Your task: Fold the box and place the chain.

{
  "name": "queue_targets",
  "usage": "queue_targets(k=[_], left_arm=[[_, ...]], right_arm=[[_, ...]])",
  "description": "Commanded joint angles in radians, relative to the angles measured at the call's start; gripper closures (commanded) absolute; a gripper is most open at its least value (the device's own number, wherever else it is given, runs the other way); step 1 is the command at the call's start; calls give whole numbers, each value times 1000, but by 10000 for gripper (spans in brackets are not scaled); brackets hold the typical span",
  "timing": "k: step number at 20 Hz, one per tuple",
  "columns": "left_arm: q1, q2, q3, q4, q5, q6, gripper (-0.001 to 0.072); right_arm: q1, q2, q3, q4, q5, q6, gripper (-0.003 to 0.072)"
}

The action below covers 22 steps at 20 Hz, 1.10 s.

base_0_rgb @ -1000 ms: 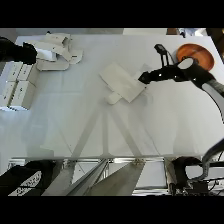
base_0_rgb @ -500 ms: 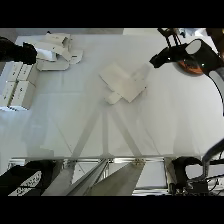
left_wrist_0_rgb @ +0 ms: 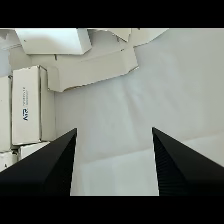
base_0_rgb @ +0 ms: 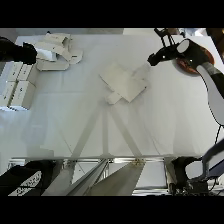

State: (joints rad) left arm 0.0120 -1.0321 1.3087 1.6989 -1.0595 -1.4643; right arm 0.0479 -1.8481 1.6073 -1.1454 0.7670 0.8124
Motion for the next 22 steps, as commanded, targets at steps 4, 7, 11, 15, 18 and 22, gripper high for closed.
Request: queue_targets(k=[4, 7, 11, 15, 18, 22], left_arm=[[0, 1, 0, 0, 0, 0, 193], [1, 1, 0, 0, 0, 0, 193], [1, 1, 0, 0, 0, 0, 193], [1, 1, 0, 0, 0, 0, 193], [1, 1, 0, 0, 0, 0, 193], [1, 1, 0, 0, 0, 0, 193]], right_arm=[[1, -68, 13, 9, 143, 8, 304], [1, -69, 13, 84, 169, -60, 406], [1, -69, 13, 107, 198, -88, 672], [1, -56, 13, 208, 140, -90, 672], [1, -26, 13, 347, 155, -149, 673], [3, 31, 12, 504, 182, -220, 674]])
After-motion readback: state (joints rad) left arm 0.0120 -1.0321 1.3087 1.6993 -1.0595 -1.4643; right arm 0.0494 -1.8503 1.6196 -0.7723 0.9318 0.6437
